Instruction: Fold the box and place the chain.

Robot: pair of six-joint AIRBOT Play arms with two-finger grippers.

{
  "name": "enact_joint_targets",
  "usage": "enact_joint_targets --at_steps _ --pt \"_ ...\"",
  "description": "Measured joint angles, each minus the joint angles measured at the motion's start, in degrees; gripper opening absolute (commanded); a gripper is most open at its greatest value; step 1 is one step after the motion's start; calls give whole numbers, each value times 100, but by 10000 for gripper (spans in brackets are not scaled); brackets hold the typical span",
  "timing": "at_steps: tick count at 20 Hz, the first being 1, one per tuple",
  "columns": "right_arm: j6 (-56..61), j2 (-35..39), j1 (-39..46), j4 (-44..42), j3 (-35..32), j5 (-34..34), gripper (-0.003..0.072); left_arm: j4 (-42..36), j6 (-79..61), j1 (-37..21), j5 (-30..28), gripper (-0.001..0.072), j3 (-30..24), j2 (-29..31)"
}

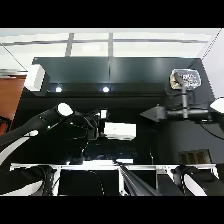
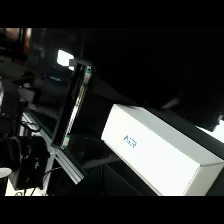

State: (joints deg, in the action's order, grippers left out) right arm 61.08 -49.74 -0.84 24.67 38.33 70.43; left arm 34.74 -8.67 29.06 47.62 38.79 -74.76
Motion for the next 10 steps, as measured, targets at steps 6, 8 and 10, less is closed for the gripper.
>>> enact_joint_targets --at_steps 6,8,10 --pt "74 343 848 289 81 393 14 170 240 208 409 717 396 422" --pt "90 369 920 337 85 363 13 188 391 426 459 714 627 439" --pt "94 385 960 367 87 326 13 195 601 629 439 714 835 352"
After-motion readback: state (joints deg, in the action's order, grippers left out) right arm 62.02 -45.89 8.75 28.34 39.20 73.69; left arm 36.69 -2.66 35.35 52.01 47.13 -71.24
